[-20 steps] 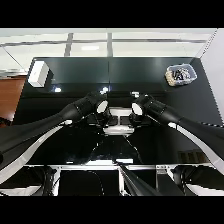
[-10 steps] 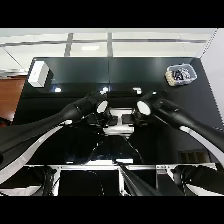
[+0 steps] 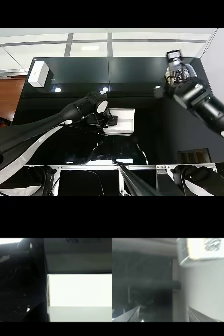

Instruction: Fold the box and place the chain.

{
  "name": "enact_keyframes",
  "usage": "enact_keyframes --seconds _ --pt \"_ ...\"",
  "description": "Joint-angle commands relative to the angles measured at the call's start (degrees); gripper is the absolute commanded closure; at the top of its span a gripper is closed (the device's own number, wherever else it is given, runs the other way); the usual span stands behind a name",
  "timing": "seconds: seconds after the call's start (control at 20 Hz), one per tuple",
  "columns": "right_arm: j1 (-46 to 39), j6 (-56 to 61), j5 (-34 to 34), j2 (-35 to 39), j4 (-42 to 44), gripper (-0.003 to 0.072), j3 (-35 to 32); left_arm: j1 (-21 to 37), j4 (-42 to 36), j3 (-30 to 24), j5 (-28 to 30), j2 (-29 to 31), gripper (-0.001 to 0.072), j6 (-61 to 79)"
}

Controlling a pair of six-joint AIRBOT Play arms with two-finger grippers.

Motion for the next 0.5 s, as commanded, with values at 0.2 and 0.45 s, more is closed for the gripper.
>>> enact_keyframes --seconds 0.2,0.45 --pt "-25.2 -4.7 -5.2 -21.6 15.9 -0.0018 18.3 0.0 0.0 0.0 0.0 0.0 0.0681 0.0" --pt "-31.9 -5.3 17.4 -45.1 20.7 -0.0017 52.3 0.0 0.0 0.0 -0.1 0.0 0.0681 0.0"
